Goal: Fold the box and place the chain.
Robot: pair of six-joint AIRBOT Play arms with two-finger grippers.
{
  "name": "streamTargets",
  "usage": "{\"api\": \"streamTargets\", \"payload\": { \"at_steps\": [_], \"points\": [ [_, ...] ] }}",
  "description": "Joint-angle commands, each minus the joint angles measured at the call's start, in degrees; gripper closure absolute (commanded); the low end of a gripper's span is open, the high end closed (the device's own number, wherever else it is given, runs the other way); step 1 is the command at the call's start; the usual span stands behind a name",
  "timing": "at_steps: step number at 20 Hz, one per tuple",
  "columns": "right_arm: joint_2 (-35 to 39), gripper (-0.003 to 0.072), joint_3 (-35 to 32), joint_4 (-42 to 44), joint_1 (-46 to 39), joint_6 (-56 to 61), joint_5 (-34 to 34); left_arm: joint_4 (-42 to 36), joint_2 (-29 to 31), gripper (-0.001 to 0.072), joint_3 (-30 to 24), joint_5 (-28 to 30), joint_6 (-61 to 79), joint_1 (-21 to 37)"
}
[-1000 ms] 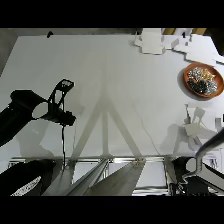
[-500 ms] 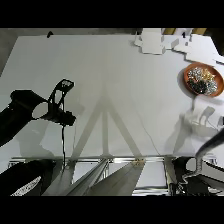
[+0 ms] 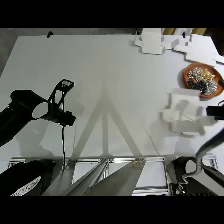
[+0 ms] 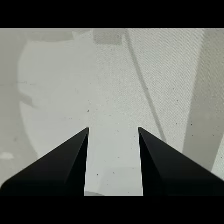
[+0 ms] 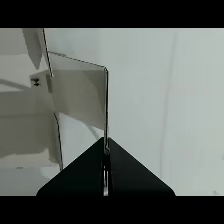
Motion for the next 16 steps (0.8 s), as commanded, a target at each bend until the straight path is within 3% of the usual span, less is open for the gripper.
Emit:
{"api": "streamTargets", "payload": {
  "at_steps": [1,7,13,16],
  "points": [
    [10.99,0.0665,-4.39,17.57,7.04,-0.79,-4.04,0.02,0.02,0.0362,-0.02,0.0,0.02,0.02],
    [26.51,0.0665,-17.86,23.8,19.47,2.14,-9.38,0.0,0.02,0.0362,-0.02,0.02,0.02,0.02],
    [29.38,0.0665,-23.21,24.59,27.93,3.87,-12.55,-0.28,0.02,0.0362,-0.02,0.15,0.02,0.0],
    [29.38,0.0664,-23.21,24.63,29.46,3.87,-13.33,-0.04,0.0,0.0363,-0.02,10.51,0.07,0.02]
  ]
}}
